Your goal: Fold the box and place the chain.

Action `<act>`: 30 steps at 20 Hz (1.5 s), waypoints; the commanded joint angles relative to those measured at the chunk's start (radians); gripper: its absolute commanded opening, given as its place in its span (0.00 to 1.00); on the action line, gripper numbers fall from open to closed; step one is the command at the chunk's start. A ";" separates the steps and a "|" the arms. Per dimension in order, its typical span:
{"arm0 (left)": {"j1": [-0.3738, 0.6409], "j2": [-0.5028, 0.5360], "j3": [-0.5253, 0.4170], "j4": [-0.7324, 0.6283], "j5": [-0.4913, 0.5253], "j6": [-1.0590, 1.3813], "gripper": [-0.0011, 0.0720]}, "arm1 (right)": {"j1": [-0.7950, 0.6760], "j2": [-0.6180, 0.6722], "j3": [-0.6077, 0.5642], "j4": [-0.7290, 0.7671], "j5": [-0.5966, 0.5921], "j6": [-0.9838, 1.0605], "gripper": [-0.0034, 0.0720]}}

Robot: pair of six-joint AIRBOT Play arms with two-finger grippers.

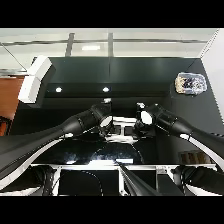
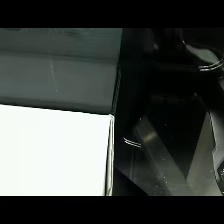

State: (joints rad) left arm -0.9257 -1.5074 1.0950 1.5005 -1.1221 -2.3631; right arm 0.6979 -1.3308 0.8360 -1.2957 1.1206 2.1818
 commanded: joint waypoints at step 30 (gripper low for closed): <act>0.001 0.000 0.000 0.006 -0.005 0.002 0.05 | -0.599 0.523 -0.083 -0.790 -0.235 -0.156 0.40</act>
State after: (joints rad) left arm -0.9253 -1.5074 1.0946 1.5063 -1.1271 -2.3615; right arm 0.2768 -0.8165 0.7918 -1.9476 1.1358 2.0048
